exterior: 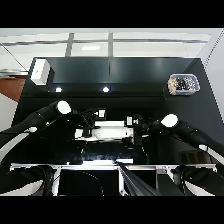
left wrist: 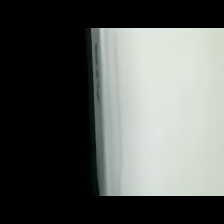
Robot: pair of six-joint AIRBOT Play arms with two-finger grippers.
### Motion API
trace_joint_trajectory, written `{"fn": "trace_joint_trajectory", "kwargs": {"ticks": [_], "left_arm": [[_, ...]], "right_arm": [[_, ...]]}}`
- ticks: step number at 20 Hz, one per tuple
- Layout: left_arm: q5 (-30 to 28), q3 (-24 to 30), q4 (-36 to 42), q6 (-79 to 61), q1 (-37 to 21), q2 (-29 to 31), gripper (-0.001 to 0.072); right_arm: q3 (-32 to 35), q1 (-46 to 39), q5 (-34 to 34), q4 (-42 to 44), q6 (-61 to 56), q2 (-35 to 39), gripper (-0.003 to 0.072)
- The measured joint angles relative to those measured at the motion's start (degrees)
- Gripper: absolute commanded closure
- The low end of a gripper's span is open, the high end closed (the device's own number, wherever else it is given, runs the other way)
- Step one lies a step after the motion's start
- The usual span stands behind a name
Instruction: Fold the box and place the chain.
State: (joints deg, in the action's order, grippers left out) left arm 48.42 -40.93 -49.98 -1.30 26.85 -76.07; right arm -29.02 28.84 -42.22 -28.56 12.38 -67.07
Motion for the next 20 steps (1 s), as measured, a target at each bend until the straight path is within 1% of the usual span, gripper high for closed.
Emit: {"fn": "trace_joint_trajectory", "kwargs": {"ticks": [6,10,15,20], "left_arm": [[0.0,0.0,0.0,0.0,0.0,0.0,0.0684],[0.1,0.0,0.0,0.0,0.0,0.0,0.0684],[0.2,0.0,0.0,0.0,0.0,0.0,0.0684],[0.2,0.0,0.0,0.1,0.0,0.0,0.0684]], "right_arm": [[0.0,1.0,0.6,-0.8,1.3,-2.7,-0.0024],[0.0,3.3,3.1,-3.6,-1.1,-3.3,-0.0023],[-0.1,4.5,5.2,-5.0,-3.6,-3.5,-0.0023],[-0.1,4.6,5.8,-6.5,-5.1,-3.7,-0.0023]]}}
